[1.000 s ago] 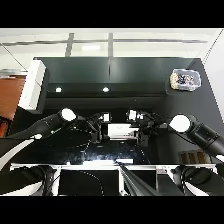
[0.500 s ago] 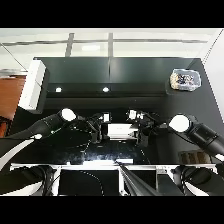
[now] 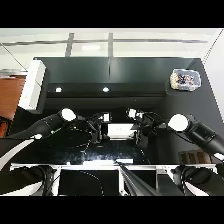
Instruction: Fold the box and place the chain.
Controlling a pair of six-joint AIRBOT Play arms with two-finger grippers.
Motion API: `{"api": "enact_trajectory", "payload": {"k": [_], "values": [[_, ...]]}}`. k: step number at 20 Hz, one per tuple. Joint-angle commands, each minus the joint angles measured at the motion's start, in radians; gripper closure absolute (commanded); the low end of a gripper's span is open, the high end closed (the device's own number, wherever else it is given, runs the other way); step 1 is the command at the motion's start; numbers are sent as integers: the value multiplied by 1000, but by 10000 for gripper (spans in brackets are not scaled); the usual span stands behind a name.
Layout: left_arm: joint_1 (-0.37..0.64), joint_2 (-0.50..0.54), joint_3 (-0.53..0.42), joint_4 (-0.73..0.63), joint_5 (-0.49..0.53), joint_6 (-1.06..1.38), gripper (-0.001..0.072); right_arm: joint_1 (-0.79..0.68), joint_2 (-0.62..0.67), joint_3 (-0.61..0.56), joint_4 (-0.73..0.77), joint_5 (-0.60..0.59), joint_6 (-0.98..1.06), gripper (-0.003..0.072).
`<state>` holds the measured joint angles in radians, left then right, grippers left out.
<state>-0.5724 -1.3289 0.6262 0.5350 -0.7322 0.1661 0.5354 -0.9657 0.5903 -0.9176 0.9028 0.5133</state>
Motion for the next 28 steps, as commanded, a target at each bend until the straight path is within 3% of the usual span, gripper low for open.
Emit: {"api": "enact_trajectory", "payload": {"k": [1, 3, 4, 6, 8, 13, 18, 24, 27, 28], "values": [[0, 0, 0, 0, 0, 2, 313, -10, 71, 12, 8, 32, 171, 384], [0, 0, 0, 0, 0, 1, 313, -37, 98, 12, 9, 110, 328, 390], [0, 0, 0, 0, 0, 2, 314, -49, 98, 11, 12, 147, 391, 645], [0, 0, 0, 0, 0, 2, 313, -58, 94, -7, 52, 144, 478, 643], [0, 0, 0, 0, 0, 2, 314, -59, 68, -34, 148, 67, 501, 643], [0, 0, 0, 0, 0, 2, 314, -72, -98, -40, 357, -15, 523, 643], [0, 0, 0, 0, 0, 2, 314, -72, -188, -40, 351, 2, 523, 643], [0, 0, 0, 0, 0, 2, 312, -103, -176, -37, 345, 30, 504, 642], [0, 0, 0, 0, 0, 1, 261, -181, -108, 14, 340, 112, 499, 642], [1, 2, 0, 0, 0, 1, 184, -224, -71, 40, 333, 147, 499, 642]]}}
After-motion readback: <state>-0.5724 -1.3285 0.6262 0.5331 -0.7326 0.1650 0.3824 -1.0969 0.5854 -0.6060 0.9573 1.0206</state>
